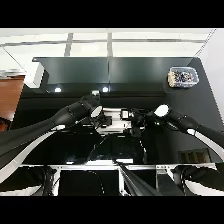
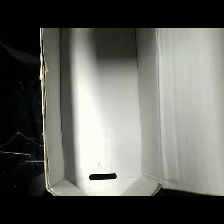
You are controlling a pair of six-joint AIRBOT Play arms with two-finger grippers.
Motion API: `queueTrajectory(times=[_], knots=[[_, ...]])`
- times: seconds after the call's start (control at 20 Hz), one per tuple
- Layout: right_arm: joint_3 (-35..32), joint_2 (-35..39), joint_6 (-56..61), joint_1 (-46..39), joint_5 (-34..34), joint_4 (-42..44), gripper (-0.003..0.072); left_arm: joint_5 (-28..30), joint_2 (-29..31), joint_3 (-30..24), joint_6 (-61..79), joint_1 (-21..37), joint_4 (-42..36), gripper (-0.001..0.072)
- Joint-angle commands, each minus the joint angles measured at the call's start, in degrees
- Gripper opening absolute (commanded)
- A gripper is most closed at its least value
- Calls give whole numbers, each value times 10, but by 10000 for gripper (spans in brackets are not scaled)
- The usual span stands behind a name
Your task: Fold the box and place the chain.
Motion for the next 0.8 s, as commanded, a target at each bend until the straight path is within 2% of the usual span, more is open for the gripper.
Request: queueTrajectory(times=[0.0, 0.05, 0.3, 0.35, 0.4, 0.6, 0.75], knots=[[0, 0, 1, 0, 0, 0, 428, 3, 0, 0, 1, 2, 1, 126], [0, 0, 1, 0, 0, 0, 428, 10, 0, 0, 9, 2, -2, 27], [0, 0, 1, 0, 0, 0, 433, 14, 0, 0, 21, 2, -6, 25], [0, 0, 1, 1, 0, -1, 504, 12, 0, 0, 22, 2, -7, 25], [0, 0, 2, 1, 0, -4, 676, 10, 0, 0, 34, 2, -17, 25], [0, 26, 11, -3, 0, -10, 675, 7, 0, 0, 47, 2, -29, 25], [1, 68, 11, -7, 5, -81, 673, 7, 0, 0, 51, 2, -27, 25]])
